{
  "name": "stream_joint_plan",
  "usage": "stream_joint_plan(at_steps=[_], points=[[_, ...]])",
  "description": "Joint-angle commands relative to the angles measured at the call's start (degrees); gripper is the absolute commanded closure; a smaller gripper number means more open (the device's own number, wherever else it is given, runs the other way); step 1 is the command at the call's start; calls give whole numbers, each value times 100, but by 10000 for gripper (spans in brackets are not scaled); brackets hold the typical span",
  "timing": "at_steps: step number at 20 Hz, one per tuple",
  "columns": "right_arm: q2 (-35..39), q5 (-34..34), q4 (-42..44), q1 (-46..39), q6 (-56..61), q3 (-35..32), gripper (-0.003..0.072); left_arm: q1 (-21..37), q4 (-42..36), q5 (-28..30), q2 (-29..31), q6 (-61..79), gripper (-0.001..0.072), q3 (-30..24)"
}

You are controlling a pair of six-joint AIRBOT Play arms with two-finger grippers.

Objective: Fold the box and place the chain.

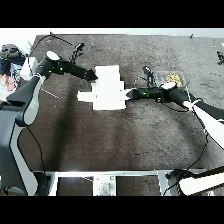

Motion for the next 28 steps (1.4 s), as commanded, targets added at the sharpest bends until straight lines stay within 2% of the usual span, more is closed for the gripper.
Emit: stream_joint_plan(at_steps=[1, 4, 10, 11, 12, 13, 14, 15, 18, 19, 20, 21, 22, 23, 26, 27, 28], points=[[4, 7, 0, 4, 2, 0, 674, -9, -179, -275, -326, 22, 111, 197], [4, 11, 0, 4, 2, 0, 674, -9, -645, -518, -431, 151, 111, 197], [4, 24, -2, 4, 0, 2, 674, -9, -767, -940, -496, 201, 120, 195], [4, 26, 0, 4, 2, 2, 674, -20, -769, -1016, -551, 208, 141, 197], [4, 24, -2, 4, 0, 2, 674, -33, -776, -1078, -601, 232, 191, 197], [4, 24, 0, 4, 2, 2, 674, -37, -787, -1099, -638, 306, 193, 195], [4, 24, -2, 4, 0, 2, 674, -44, -791, -1113, -658, 363, 263, 195], [4, 24, -2, 4, 0, 2, 674, -44, -809, -1115, -658, 433, 293, 195], [4, 24, -2, 4, -2, 2, 674, -44, -850, -1117, -658, 505, 308, 197], [4, 24, -4, 4, -2, 2, 674, -44, -852, -1110, -658, 507, 435, 197], [4, 24, -4, 4, -2, 2, 674, -44, -852, -1102, -658, 507, 485, 197], [4, 24, -2, 4, -2, 2, 674, -44, -855, -1099, -658, 525, 488, 197], [4, 24, -2, 4, -2, 2, 674, -44, -855, -1099, -658, 592, 621, 197], [4, 24, -2, 4, -4, 2, 674, -44, -855, -1082, -658, 616, 664, 197], [9, 20, -4, 2, -20, 4, 673, -44, -855, -1086, -658, 782, 697, 197], [39, 2, -52, -9, -20, 11, 630, -44, -855, -1115, -658, 929, 698, 197], [94, -2, -153, -50, -22, 17, 362, -44, -855, -1121, -658, 1097, 698, 197]])
